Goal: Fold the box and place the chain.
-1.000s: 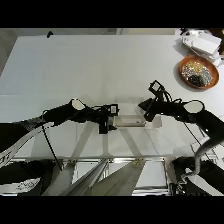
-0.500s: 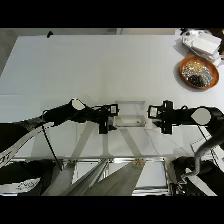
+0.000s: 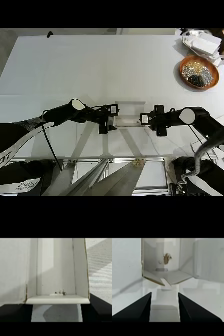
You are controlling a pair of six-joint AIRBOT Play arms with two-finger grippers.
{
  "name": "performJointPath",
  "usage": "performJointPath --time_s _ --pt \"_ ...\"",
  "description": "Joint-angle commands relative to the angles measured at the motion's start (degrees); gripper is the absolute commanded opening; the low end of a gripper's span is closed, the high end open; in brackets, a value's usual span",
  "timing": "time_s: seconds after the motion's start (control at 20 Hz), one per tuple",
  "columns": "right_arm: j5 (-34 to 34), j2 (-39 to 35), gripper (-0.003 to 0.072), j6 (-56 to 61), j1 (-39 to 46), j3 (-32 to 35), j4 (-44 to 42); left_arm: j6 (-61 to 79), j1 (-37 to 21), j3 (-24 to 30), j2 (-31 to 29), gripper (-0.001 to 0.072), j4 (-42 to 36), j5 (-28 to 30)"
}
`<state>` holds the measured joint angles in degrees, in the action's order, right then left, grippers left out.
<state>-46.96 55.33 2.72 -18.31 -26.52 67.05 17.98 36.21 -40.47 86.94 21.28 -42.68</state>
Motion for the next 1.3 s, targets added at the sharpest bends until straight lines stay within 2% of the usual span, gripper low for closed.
performJointPath --time_s 0.0,0.1,0.25,0.4,0.9,1.05,1.1,1.15,1.2,1.25 --pt "1.9 1.8 0.0332 0.1 -1.4 0.0 -0.7 0.0 0.0 0.0 0.0 0.0476 0.0 0.0" --pt "1.5 1.8 0.0288 0.3 -1.4 0.0 -2.8 0.0 0.0 0.0 0.0 0.0476 0.0 0.0" --pt "2.0 1.8 0.0286 0.3 -1.4 0.0 -3.5 0.0 0.0 0.0 0.0 0.0476 0.0 0.0" --pt "2.3 1.8 0.0176 0.3 -2.3 0.0 -4.8 0.0 0.0 0.0 0.0 0.0476 0.0 0.0" --pt "5.7 1.9 0.0173 0.4 -6.3 0.0 -9.4 0.0 0.0 0.0 0.0 0.0476 0.0 0.0" --pt "7.8 2.0 0.0151 0.4 -7.5 0.0 -10.4 0.0 0.0 0.0 0.0 0.0476 0.0 0.0" --pt "7.9 2.2 0.0134 0.4 -7.5 0.0 -10.5 0.0 0.0 0.0 0.0 0.0476 0.0 0.0" --pt "7.6 2.3 0.0054 0.4 -7.5 0.0 -10.5 0.0 0.0 0.0 0.0 0.0476 0.0 0.0" --pt "7.5 2.4 0.0013 0.4 -7.5 0.0 -10.5 0.0 0.0 0.0 0.0 0.0476 0.0 0.0" --pt "7.5 2.5 0.0013 0.4 -7.5 0.0 -10.5 0.0 0.0 0.0 0.0 0.0476 0.0 0.0"
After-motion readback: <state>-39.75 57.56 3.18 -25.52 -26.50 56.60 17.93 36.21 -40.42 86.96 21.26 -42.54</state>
